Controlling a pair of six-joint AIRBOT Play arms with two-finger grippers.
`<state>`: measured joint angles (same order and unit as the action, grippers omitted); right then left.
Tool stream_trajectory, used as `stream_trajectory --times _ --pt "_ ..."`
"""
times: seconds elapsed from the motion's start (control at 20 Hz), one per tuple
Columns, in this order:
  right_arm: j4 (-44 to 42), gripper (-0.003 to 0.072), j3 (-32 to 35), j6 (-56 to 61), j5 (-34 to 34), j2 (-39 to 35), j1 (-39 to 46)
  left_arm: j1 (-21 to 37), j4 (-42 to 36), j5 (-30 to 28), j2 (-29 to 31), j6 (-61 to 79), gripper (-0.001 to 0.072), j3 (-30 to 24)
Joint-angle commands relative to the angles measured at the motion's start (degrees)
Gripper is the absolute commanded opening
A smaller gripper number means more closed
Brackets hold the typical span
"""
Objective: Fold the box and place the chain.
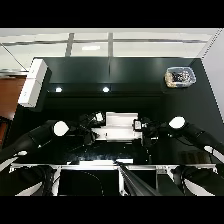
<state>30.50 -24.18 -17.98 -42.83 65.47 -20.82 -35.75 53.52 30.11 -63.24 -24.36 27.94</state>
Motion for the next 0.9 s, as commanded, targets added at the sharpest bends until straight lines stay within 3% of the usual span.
stream_trajectory --times 0.0,0.2,0.3,0.35,0.6,0.65,0.85 --pt "0.0 0.0525 0.0 0.0 0.0 0.0 0.0 -1.7 -3.9 0.0 -0.1 0.0 0.0618 0.1" --pt "0.0 0.0525 0.0 0.0 0.0 0.0 0.0 -3.5 -5.1 -3.0 -0.4 0.9 0.059 0.1" --pt "0.0 0.0525 0.0 0.0 0.0 0.0 0.0 -4.2 -6.2 -4.4 -0.9 0.9 0.0429 0.1" --pt "0.0 0.0525 0.0 0.0 0.0 0.0 0.0 -4.3 -7.6 -4.4 -0.9 0.9 0.0398 0.1" --pt "0.0 0.0525 0.0 0.1 0.0 0.0 0.0 -4.2 -8.0 -3.6 -1.0 0.8 0.038 0.8" --pt "0.0 0.0525 0.0 0.1 0.0 0.0 0.0 -4.2 -8.2 -2.6 -1.0 0.8 0.0329 1.0" --pt "0.0 0.0525 0.0 0.1 0.0 0.0 0.0 -4.2 -8.2 3.4 -1.2 0.8 0.0329 1.6"
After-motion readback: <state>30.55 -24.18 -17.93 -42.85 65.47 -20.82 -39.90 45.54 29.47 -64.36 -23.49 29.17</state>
